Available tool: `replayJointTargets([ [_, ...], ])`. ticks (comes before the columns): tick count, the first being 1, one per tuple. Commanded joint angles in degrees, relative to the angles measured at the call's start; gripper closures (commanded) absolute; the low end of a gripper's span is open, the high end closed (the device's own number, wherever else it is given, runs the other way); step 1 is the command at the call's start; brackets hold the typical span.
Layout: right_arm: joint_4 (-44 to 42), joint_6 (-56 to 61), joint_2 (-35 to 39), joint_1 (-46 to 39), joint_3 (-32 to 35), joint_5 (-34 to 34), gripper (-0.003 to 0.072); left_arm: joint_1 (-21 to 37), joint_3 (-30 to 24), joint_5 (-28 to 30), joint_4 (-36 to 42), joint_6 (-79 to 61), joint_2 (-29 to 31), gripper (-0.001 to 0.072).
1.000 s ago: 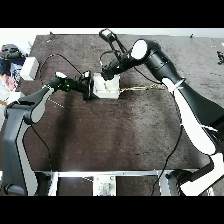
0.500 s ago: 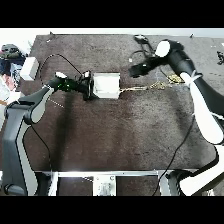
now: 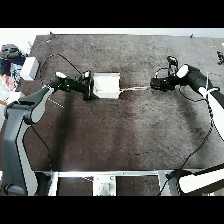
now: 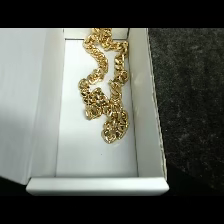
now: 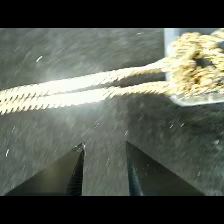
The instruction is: Fold the box and place the chain.
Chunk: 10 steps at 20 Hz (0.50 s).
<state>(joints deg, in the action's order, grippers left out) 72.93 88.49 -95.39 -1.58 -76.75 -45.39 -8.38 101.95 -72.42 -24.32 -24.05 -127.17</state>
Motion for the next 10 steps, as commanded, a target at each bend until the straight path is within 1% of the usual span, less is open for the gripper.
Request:
replayJointTargets([
  [1,-0.37,4.13,-0.13,-0.96,2.75,7.06,0.0393,-0.02,0.0,0.02,0.0,-0.02,-0.02,0.0477],
  [3,-2.8,4.57,-1.55,-0.98,2.75,9.2,0.0393,-0.02,0.0,0.0,0.0,-0.02,-0.02,0.0477],
  [6,-9.05,2.56,-4.26,-0.66,2.73,14.29,0.0401,-0.02,0.0,0.02,0.0,0.0,-0.02,0.0477],
  [7,-9.14,2.58,-4.79,-0.22,2.73,15.5,0.0505,-0.02,0.0,0.0,0.0,0.0,-0.02,0.0477],
  [8,-9.22,2.64,-5.27,0.0,2.73,16.26,0.0526,-0.02,0.0,0.0,0.0,0.0,-0.02,0.0477],
  [10,-9.33,2.69,-5.84,0.22,2.73,16.09,0.0526,-0.02,0.0,0.0,0.0,0.0,-0.02,0.0477],
])
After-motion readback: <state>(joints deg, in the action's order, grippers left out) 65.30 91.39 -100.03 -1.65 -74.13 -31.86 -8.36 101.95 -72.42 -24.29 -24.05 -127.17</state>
